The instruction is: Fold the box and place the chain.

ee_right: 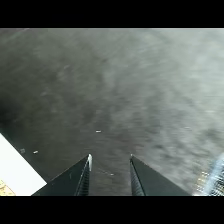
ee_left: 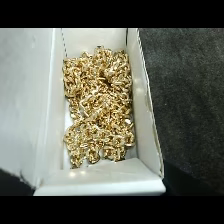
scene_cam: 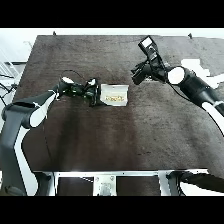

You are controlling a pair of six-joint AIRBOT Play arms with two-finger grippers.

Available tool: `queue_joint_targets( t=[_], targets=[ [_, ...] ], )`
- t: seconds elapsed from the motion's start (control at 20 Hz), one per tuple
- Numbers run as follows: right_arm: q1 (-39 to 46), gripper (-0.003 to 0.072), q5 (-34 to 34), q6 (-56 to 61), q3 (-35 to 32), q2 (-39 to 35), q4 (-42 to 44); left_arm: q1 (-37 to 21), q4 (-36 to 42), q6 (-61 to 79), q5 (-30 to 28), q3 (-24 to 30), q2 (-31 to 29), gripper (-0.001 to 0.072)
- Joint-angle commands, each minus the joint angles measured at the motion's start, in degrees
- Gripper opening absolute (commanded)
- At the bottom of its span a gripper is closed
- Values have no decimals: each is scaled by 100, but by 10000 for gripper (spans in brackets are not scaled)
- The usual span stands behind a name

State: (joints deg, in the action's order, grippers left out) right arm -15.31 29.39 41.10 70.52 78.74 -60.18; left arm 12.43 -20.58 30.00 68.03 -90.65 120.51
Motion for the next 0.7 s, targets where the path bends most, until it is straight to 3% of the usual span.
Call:
queue_joint_targets(
  t=[0.0,0.2,0.65],
  targets=[
    [382,296,1130,-1834,549,673,1961,2,0,4,2,0,-2,461],
    [605,298,2544,-2081,1202,1486,2317,2,0,4,4,0,-2,461],
    [442,308,3355,-2081,1305,1753,2243,2,0,4,-2,0,-2,462]
  ],
)
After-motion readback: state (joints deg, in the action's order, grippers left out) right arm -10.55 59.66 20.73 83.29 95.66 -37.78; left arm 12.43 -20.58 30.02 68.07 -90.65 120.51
